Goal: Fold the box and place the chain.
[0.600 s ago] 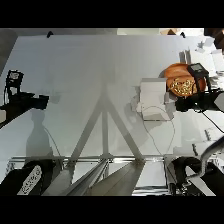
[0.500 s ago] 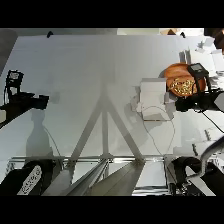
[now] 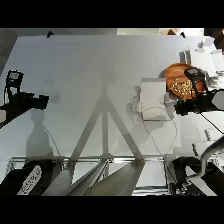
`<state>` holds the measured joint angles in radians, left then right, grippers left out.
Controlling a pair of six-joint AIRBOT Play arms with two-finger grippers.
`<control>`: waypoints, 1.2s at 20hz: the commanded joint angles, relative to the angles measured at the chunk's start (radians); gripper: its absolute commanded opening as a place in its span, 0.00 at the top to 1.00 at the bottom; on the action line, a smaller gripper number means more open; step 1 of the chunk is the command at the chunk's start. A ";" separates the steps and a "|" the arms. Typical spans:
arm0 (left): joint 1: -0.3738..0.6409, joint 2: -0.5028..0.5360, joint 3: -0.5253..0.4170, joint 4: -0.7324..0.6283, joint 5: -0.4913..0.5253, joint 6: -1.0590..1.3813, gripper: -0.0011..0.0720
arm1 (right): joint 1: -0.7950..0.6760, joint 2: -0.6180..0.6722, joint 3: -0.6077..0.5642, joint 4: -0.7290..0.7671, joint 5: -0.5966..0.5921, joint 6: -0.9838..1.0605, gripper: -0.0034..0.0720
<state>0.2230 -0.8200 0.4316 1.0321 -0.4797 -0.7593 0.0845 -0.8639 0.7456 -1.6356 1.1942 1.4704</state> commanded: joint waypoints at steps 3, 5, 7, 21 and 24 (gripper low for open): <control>0.000 0.001 0.000 0.000 0.000 0.000 0.04 | 0.000 -0.122 0.000 -0.074 0.033 0.130 0.40; 0.000 0.001 0.000 0.000 0.000 0.000 0.04 | 0.000 -0.173 0.000 -0.077 0.040 0.131 0.40; 0.000 0.001 0.000 0.000 0.000 0.000 0.04 | 0.000 -0.201 0.002 -0.094 -0.001 0.165 0.40; 0.000 0.001 0.000 0.000 0.000 0.000 0.04 | 0.000 -0.547 0.357 -0.148 0.115 0.176 0.40; 0.000 0.001 0.000 0.000 0.000 0.000 0.04 | 0.000 -0.591 0.364 -0.176 0.127 0.196 0.47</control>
